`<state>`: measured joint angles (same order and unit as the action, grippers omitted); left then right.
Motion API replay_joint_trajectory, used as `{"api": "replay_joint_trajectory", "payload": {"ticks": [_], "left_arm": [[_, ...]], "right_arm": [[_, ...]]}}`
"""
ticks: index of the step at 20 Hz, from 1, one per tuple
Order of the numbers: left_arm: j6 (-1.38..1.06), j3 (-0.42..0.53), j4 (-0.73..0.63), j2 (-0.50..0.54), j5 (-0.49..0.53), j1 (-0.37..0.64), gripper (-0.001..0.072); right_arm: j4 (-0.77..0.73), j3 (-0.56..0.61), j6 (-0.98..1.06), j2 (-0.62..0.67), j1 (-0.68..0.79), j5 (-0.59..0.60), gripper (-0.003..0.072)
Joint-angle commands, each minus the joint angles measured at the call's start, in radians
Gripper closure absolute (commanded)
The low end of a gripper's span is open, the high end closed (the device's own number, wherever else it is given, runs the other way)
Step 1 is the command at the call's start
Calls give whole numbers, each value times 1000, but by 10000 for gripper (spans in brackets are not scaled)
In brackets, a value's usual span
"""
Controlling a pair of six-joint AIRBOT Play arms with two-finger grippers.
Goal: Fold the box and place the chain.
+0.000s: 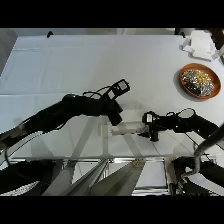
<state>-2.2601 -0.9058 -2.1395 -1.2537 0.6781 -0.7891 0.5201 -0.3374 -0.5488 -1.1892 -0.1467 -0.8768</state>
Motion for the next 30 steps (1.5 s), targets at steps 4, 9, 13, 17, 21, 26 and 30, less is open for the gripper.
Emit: {"api": "replay_joint_trajectory", "payload": {"ticks": [4, 9, 13, 17, 21, 26, 30], "left_arm": [[-42, 0, 234, 142, 342, 36, 707], [-315, 167, 170, 140, 256, 45, 595], [-554, 285, 78, 124, 98, 18, 496], [-564, 289, 80, 60, 78, 16, 497], [-568, 289, 83, 13, -38, 6, 306], [-568, 289, 84, 23, -77, 3, 295], [-568, 289, 77, 23, -78, 2, 297]], "right_arm": [[-2, -1, 1, 1, 0, 1, 254], [-1, -1, 1, 1, 0, 2, 254], [-1, -1, 1, 1, 0, 1, 254], [-2, -1, 1, 1, 0, 2, 254], [-2, -1, 1, 1, 0, 2, 254], [-2, -1, 1, 1, 0, 2, 254], [-2, -1, 1, 1, 0, 2, 254]]}}
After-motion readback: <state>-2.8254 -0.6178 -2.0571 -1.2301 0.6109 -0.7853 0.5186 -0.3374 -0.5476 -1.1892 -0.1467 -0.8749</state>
